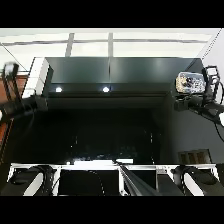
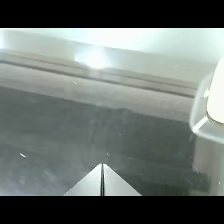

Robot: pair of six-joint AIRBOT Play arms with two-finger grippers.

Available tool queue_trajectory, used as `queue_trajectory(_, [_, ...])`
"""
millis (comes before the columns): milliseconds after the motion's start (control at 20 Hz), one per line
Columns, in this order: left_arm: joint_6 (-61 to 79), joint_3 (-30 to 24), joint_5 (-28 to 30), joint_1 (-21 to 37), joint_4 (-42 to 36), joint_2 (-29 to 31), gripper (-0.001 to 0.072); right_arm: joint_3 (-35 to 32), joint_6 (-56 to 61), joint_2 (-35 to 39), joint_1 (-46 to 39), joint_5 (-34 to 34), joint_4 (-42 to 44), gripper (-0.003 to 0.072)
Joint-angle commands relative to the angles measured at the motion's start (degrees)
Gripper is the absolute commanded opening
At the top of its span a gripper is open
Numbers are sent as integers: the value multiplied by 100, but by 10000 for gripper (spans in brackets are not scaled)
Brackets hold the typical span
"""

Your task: Fold the box and place the chain.

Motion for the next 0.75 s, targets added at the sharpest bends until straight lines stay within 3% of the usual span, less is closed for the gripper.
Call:
queue_trajectory(0, [-81, -1196, 584, -192, 81, 1272, 26, -214, -15, 28, 2, -240, -177, 16])
queue_trajectory(200, [-83, -1193, 586, -195, -94, 1703, 26, -214, -15, 28, 2, -238, -177, 16])
queue_trajectory(700, [-83, -1193, 586, -195, -96, 1727, 27, -216, -15, 28, 2, -238, -177, 16])
